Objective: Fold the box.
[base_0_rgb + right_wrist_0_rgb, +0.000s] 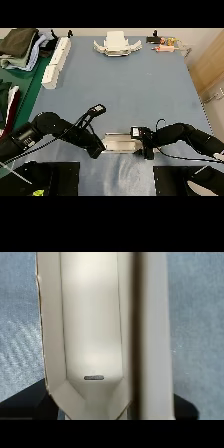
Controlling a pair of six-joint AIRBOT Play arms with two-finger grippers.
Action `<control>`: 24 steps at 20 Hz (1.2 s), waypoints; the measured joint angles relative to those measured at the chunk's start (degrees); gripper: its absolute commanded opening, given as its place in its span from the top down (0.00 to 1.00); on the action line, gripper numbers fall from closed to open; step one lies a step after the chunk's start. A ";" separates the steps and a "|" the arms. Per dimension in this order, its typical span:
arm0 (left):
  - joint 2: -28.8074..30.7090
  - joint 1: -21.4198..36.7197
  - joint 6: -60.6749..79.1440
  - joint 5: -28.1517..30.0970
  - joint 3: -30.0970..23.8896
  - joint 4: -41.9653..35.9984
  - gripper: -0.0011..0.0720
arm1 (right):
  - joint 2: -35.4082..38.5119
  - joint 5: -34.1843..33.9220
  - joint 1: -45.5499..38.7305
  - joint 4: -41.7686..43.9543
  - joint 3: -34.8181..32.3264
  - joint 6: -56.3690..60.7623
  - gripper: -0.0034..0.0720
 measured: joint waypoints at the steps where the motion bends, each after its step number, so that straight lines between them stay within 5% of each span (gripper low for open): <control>1: -1.25 -0.48 -1.01 1.62 0.31 -2.67 0.97 | 0.00 0.00 0.00 0.00 -0.02 0.00 0.29; 11: -15.26 5.20 -6.58 13.66 3.28 -10.62 0.97 | 0.00 0.00 0.00 -0.04 -0.02 0.00 0.29; 24: -24.37 6.01 -13.05 15.82 3.52 -5.62 0.97 | 0.00 0.00 0.00 -0.13 -0.02 -0.02 0.29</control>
